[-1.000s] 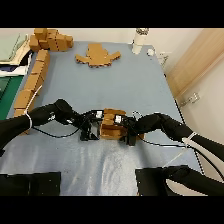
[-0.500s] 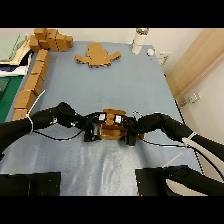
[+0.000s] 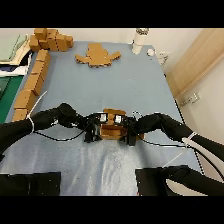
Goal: Fold the box.
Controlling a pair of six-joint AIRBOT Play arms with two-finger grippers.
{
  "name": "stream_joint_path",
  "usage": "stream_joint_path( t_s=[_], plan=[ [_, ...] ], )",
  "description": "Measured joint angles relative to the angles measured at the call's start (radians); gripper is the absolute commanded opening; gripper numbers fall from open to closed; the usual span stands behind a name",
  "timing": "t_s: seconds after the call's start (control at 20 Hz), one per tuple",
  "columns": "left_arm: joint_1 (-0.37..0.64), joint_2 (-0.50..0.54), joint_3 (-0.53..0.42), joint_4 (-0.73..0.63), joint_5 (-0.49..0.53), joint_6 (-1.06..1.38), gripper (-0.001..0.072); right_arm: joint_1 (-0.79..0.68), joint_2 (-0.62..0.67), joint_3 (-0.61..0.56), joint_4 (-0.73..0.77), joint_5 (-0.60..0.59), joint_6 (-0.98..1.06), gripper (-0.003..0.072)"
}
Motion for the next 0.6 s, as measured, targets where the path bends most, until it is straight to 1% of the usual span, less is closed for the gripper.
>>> stream_joint_path(
  t_s=[0.1,0.15,0.2,0.25,0.6],
  plan=[
    [0.000,0.000,0.000,0.000,0.000,0.002,0.0692,0.000,0.000,0.000,0.000,0.000,0.000,0.0497],
    [0.000,0.000,0.000,-0.001,0.000,0.002,0.0661,0.000,0.000,0.000,0.000,0.000,0.000,0.0497],
    [0.000,0.000,0.000,-0.001,0.000,0.002,0.0502,0.000,0.000,0.000,0.000,0.000,0.000,0.0497],
    [0.000,0.000,0.000,-0.001,0.000,0.003,0.0460,0.000,0.000,0.000,0.000,0.000,0.000,0.0497],
    [0.000,0.000,0.000,-0.001,-0.011,0.002,0.0460,0.000,0.000,0.000,0.000,-0.003,0.000,0.0497]
  ],
)
